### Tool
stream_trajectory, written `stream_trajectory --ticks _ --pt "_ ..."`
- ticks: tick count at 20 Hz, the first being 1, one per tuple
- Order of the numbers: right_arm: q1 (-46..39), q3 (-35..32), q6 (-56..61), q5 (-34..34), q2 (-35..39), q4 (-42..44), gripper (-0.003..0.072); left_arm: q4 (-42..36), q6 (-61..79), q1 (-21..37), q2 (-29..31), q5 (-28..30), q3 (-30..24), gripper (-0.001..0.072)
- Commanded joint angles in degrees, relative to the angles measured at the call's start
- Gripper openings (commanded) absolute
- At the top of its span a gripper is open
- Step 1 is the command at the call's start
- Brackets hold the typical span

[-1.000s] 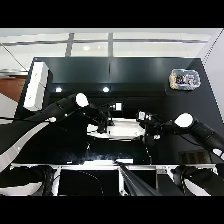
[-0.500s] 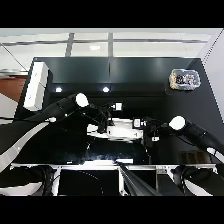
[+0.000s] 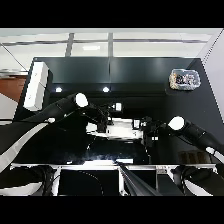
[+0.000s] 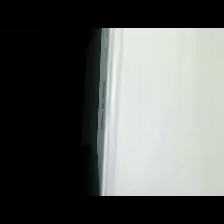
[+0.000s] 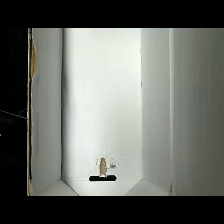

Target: Fold the box and place the chain.

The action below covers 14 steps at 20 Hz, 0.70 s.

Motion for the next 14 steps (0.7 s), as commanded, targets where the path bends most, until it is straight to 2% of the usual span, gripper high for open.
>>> stream_trajectory --ticks 1,13,14 --pt "0.0 0.0 0.0 -0.5 0.0 0.0 0.071 -0.3 0.0 0.0 0.1 -0.3 0.1 0.003" --pt "0.1 -0.2 0.0 -0.4 -0.1 0.1 0.0709 -0.3 0.0 0.0 0.1 -0.3 0.1 0.0031" --pt "0.1 -0.2 0.0 -0.4 -0.1 0.0 0.0636 -0.3 0.0 0.0 0.1 -0.3 0.1 0.0031"
